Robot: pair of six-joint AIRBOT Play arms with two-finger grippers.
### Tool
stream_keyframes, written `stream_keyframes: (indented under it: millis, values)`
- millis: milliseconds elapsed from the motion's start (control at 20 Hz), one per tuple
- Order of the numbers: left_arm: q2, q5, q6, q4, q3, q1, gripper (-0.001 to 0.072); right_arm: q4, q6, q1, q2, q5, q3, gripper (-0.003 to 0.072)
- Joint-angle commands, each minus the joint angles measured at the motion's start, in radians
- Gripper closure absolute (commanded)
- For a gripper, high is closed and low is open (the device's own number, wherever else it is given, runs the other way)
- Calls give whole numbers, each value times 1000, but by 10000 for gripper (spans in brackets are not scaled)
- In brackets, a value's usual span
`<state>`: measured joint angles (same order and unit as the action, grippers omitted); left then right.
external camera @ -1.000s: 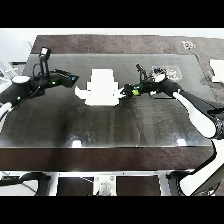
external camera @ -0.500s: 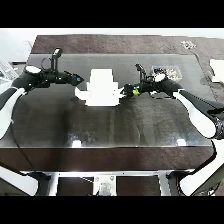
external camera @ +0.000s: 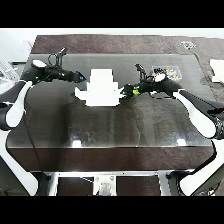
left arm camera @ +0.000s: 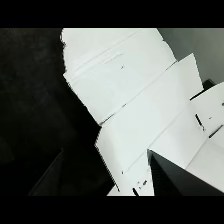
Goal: Fold the box and place the chain.
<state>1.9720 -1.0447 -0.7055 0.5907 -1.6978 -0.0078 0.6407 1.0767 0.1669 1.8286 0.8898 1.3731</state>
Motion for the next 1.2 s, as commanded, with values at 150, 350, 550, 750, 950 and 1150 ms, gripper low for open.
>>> stream_keyframes:
  millis: [150,350,550,750,950,1150]
  values:
    - [61,19,-19,55,-65,-76,113,0,0,0,1,1,1,678]
    - [62,16,-19,65,-67,-81,114,0,0,0,1,0,1,678]
    - [77,-11,-20,65,-67,-81,114,0,0,0,0,0,1,678]
    - [78,-16,-20,63,-67,-81,120,0,0,0,1,0,1,677]
    - [78,-16,-18,51,-67,-81,193,0,-5,0,1,-3,1,677]
    - [78,-51,7,30,-67,-81,193,0,-5,0,1,-3,1,677]
